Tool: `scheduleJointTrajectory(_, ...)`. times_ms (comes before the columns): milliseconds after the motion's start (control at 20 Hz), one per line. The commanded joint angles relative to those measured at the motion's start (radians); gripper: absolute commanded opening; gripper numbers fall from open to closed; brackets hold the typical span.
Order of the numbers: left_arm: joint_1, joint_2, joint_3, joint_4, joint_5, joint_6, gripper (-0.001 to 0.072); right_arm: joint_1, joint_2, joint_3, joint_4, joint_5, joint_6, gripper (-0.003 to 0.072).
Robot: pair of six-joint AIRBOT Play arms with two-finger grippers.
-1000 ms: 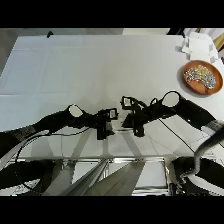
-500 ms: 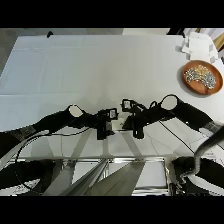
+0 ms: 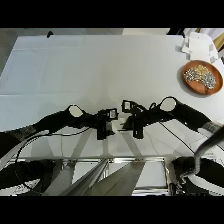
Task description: Fold the box and place the chain.
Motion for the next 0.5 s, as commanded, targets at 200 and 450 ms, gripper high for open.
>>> scheduleJointTrajectory(200, 0.001, 0.000, 0.000, 0.000, 0.000, -0.001, 0.0131, 0.000, 0.143, 0.000, -0.004, -0.090, 0.000, 0.0017)
scheduleJointTrajectory(450, 0.001, 0.000, 0.000, 0.000, 0.000, -0.001, 0.0131, 0.000, 0.286, 0.000, -0.006, -0.111, 0.038, 0.0017)
